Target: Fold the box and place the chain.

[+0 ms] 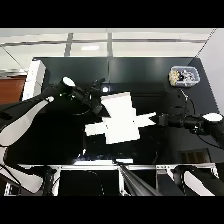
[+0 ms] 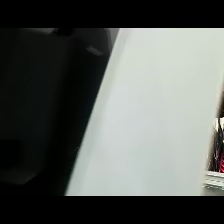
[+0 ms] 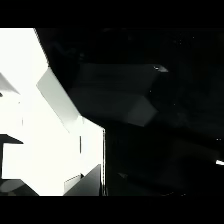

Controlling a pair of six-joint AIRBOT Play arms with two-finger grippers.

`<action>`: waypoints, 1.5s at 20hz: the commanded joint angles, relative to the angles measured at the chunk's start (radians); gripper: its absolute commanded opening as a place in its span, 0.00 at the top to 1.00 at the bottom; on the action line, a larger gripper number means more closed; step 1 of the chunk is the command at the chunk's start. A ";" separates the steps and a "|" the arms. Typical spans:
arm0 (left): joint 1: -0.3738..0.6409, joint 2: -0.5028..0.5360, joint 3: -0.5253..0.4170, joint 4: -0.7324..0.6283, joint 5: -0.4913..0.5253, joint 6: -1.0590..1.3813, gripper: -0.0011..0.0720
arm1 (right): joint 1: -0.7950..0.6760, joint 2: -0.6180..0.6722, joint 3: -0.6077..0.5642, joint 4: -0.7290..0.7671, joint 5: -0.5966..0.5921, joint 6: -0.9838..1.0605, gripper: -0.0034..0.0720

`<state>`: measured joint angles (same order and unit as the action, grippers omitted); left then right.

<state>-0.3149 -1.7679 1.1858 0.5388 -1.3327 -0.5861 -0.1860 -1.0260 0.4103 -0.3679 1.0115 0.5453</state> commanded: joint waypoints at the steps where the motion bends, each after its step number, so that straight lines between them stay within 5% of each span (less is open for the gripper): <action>1: -0.006 -0.001 0.016 -0.001 -0.009 0.003 0.59 | 0.001 0.000 0.000 0.000 -0.002 0.000 0.94; 5: -0.005 -0.001 0.018 0.021 -0.015 0.003 0.77 | 0.001 0.001 0.000 0.000 -0.002 0.000 0.94; 10: -0.002 -0.001 0.018 0.064 -0.063 0.012 0.77 | 0.001 0.001 0.000 0.000 -0.002 0.000 0.94; 12: -0.003 -0.001 0.018 0.063 -0.063 0.037 0.95 | 0.001 0.001 0.000 0.000 -0.004 -0.001 0.94; 14: -0.003 -0.001 0.018 0.063 -0.061 0.039 0.95 | 0.001 0.001 0.001 0.000 -0.010 -0.005 0.88; 16: -0.003 -0.001 0.023 0.067 -0.063 0.040 0.95 | 0.001 0.001 0.027 -0.022 -0.003 -0.004 0.07; 21: -0.054 0.081 0.040 0.163 -0.054 -0.045 0.96 | 0.001 0.001 0.275 -0.269 0.181 -0.005 0.05; 24: -0.162 0.219 -0.069 0.212 0.132 0.061 0.96 | 0.001 0.001 0.337 -0.319 0.160 -0.005 0.06; 26: -0.216 0.280 -0.148 0.213 0.365 0.122 0.96 | 0.001 0.001 0.337 -0.313 0.124 -0.005 0.06; 30: -0.259 0.262 -0.164 0.216 0.488 0.410 0.95 | 0.029 0.000 0.330 -0.301 0.084 -0.204 0.06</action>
<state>-0.5369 -1.5211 1.0496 0.7414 -0.9989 -0.3729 -0.1753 -1.0256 0.7345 -0.6548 1.1175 0.4973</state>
